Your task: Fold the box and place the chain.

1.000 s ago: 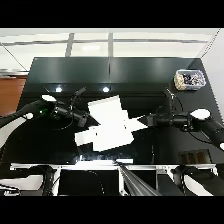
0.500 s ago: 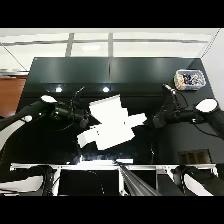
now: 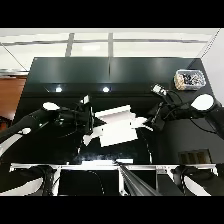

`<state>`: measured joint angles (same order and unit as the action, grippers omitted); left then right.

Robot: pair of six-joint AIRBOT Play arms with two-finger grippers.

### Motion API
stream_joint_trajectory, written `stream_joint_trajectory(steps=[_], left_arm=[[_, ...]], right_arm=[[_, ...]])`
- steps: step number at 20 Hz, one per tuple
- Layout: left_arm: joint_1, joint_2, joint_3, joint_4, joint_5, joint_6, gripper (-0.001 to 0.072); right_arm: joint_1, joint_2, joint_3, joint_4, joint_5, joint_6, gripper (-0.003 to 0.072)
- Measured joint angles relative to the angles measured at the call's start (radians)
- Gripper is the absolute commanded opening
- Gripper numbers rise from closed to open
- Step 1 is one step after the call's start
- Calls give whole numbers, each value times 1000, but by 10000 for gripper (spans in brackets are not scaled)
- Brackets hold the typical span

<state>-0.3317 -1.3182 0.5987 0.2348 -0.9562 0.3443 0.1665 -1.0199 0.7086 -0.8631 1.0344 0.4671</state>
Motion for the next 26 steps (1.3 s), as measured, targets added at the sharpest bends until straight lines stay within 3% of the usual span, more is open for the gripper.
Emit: stream_joint_trajectory(steps=[4, 7, 20, 26], left_arm=[[-66, 2, -3, 61, 158, 122, 28], [-91, -2, 0, 108, 211, 151, 29], [-103, -6, 24, 217, 291, 21, 30], [-104, -10, 28, 242, 245, 5, 30]], right_arm=[[30, 1, 3, -17, -45, -38, 635], [38, 1, 3, -35, -20, -48, 635], [132, 1, -53, -58, 33, -58, 635], [198, 1, -92, -61, -6, -58, 635]])
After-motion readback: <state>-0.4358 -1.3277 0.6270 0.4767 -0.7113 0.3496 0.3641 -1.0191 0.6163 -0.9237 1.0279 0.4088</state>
